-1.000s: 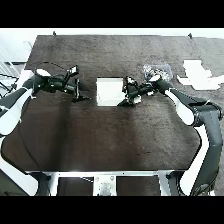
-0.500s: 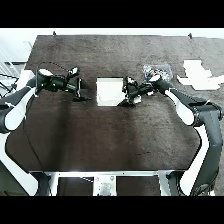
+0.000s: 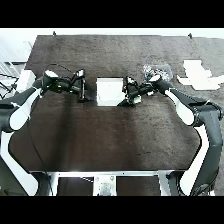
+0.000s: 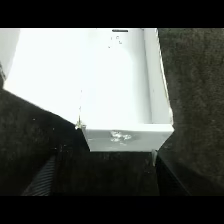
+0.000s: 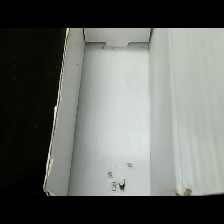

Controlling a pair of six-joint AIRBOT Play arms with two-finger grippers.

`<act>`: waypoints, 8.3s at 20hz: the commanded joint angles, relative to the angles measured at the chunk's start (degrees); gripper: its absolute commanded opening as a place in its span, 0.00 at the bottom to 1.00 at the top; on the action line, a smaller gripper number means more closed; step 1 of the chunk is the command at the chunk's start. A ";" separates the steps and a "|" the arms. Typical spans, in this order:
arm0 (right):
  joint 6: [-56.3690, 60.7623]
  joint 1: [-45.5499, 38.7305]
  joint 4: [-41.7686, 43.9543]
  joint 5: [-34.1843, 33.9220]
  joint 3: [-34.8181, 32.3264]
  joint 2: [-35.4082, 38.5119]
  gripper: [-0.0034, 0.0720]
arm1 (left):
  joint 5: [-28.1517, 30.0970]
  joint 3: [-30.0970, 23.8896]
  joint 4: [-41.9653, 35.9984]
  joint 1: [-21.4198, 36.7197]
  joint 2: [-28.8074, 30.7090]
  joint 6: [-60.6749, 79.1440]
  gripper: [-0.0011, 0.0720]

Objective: Fold the box and place the chain.

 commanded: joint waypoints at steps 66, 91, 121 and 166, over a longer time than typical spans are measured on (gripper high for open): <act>0.02 0.04 0.00 0.02 -0.02 0.04 0.82 | 5.97 0.07 -2.51 -6.36 -4.37 2.51 0.93; 0.02 0.04 0.00 0.02 -0.02 0.04 0.82 | 2.95 2.21 -2.25 -6.38 -5.49 4.09 0.96; 0.02 0.04 0.00 0.02 -0.02 0.04 0.82 | 3.28 2.14 -2.47 -6.36 -5.95 4.07 0.67; 18.58 -0.63 13.44 -10.05 -0.02 9.40 0.06 | 3.04 2.14 -2.45 -6.38 -5.95 4.09 0.67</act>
